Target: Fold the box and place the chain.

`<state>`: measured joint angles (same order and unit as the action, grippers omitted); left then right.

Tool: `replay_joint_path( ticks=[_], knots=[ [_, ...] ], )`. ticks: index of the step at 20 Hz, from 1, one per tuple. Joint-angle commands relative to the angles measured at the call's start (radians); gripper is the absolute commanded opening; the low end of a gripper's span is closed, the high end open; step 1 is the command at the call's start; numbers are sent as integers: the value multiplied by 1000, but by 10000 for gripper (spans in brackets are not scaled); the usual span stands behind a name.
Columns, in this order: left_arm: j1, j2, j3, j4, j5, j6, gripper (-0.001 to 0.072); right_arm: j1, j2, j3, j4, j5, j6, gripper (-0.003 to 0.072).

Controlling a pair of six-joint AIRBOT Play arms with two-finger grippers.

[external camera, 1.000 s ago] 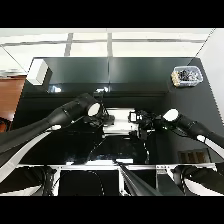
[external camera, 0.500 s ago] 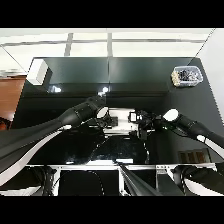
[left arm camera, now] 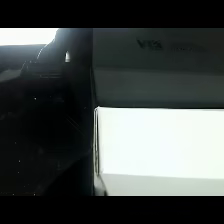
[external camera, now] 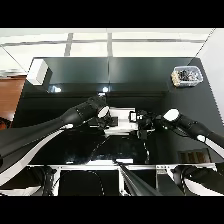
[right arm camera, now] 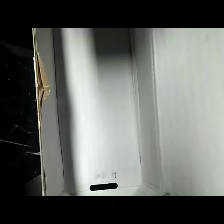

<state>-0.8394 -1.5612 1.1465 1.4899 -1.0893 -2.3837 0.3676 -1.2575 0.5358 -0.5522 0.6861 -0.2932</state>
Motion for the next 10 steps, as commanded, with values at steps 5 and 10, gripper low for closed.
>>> replay_joint_path(
  ticks=[5,10],
  knots=[
    [15,0,12,-7,7,-3,424,0,0,0,0,2,0,395],
    [25,-1,12,2,4,-3,132,0,0,0,0,2,0,395]
  ],
)
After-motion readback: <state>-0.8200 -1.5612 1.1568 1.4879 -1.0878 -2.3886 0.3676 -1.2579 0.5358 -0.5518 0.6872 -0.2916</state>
